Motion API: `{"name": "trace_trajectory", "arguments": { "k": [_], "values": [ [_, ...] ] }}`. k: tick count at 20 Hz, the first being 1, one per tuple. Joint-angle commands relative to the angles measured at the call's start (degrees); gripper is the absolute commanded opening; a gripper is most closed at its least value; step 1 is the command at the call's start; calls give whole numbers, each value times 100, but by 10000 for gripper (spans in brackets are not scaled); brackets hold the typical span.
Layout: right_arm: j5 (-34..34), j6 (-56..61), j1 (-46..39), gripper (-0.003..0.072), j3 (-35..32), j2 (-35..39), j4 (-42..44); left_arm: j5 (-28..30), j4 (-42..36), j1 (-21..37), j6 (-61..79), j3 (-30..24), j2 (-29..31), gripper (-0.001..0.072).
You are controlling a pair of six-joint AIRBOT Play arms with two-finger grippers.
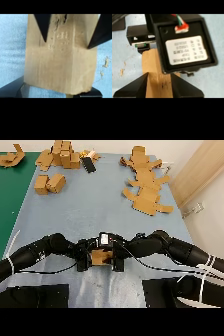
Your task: Fold the box.
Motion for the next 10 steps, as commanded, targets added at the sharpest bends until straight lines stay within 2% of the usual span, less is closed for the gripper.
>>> {"name": "trace_trajectory", "arguments": {
  "k": [1, 7, 8, 10],
  "values": [
    [-79, -216, 83, 444, 7, 7, -551, 2, 2, -2, 0, 4, -2, 514],
    [131, -203, 175, 440, 7, 7, -1298, 2, 2, -2, 0, 4, 0, 515],
    [225, -203, 175, 429, 9, 7, -1357, 2, 2, -2, 0, 4, 0, 514],
    [262, -203, 175, 355, 81, 9, -1388, 2, 2, -2, 0, 4, 0, 514]
  ]
}}
